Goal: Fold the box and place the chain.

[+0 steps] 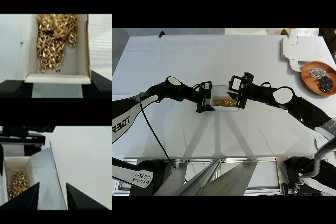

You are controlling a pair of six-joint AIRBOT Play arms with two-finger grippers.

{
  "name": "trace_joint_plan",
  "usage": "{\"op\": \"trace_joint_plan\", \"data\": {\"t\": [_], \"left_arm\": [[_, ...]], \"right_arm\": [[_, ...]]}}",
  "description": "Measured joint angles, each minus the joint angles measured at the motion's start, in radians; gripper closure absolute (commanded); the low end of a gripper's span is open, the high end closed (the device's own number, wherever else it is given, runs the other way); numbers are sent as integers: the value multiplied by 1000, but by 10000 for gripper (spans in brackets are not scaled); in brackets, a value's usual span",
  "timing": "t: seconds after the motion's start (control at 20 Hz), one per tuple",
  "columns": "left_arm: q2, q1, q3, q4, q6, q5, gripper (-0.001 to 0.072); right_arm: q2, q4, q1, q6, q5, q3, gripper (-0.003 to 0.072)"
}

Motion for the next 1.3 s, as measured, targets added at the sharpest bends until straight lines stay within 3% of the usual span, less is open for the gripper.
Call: {"op": "trace_joint_plan", "data": {"t": [0.05,0.1,0.3,0.45,0.55,0.65,0.9,1.3], "left_arm": [[0,0,0,0,0,0,373],[0,0,0,0,0,0,373],[0,0,0,0,0,0,373],[0,0,0,0,0,0,373],[0,0,0,0,0,0,373],[0,0,0,0,0,0,373],[0,0,0,0,0,0,373],[0,0,0,0,0,0,373]], "right_arm": [[-3,-16,1,40,23,23,453],[-5,-33,1,82,53,51,466],[-42,-142,-29,349,143,211,463],[-137,-307,-67,663,221,344,450],[-228,-406,-84,848,325,435,389],[-323,-449,-93,962,461,521,387],[-462,-411,-95,985,716,618,385],[-495,-410,-51,830,840,640,382]]}}
